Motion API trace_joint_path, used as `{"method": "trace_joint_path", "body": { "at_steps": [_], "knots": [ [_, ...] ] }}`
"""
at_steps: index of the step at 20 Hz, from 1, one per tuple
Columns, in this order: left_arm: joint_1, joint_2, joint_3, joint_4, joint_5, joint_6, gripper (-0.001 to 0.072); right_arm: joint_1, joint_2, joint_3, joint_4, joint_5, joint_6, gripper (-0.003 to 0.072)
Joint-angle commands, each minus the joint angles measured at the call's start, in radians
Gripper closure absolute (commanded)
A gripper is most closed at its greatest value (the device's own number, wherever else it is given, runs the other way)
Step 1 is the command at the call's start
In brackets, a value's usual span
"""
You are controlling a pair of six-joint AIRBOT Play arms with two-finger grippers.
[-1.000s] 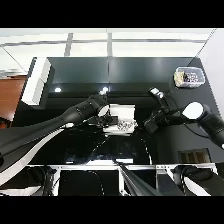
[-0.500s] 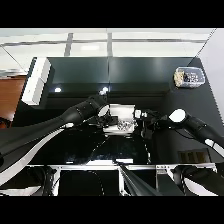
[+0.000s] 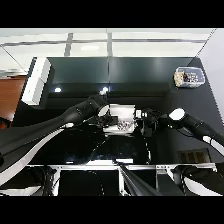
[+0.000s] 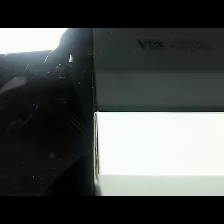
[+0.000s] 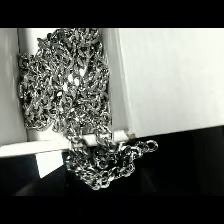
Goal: Fold the box and place the chain.
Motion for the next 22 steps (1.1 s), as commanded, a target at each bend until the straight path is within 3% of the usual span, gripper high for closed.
{"method": "trace_joint_path", "body": {
  "at_steps": [1, 2, 7, 11, 13, 17, 20, 22],
  "knots": [
    [0.000, 0.000, 0.000, 0.000, 0.000, 0.000, 0.0682, -0.005, -0.002, 0.000, -0.001, 0.003, 0.058, 0.0487],
    [0.000, 0.000, 0.000, 0.000, 0.000, 0.000, 0.0682, -0.005, -0.002, 0.000, 0.000, 0.012, 0.066, 0.0667],
    [0.000, 0.000, 0.000, 0.000, 0.000, 0.000, 0.0683, -0.008, 0.062, 0.000, -0.054, 0.010, 0.356, 0.0671],
    [0.000, 0.000, 0.000, 0.000, 0.000, 0.000, 0.0683, -0.034, 0.245, 0.044, -0.292, 0.079, 0.796, 0.0671],
    [0.000, 0.000, 0.000, 0.000, -0.001, 0.000, 0.0682, -0.044, 0.372, 0.108, -0.332, 0.161, 0.963, 0.0670],
    [0.000, 0.000, 0.000, 0.000, 0.000, 0.000, 0.0682, -0.043, 0.528, 0.241, -0.183, 0.228, 1.108, 0.0670],
    [0.000, 0.000, 0.000, 0.000, -0.001, 0.000, 0.0682, -0.039, 0.532, 0.254, 0.055, 0.231, 1.108, 0.0670],
    [0.000, 0.000, 0.000, 0.000, -0.001, 0.000, 0.0683, -0.006, 0.501, 0.251, 0.077, 0.230, 1.108, 0.0670]
  ]
}}
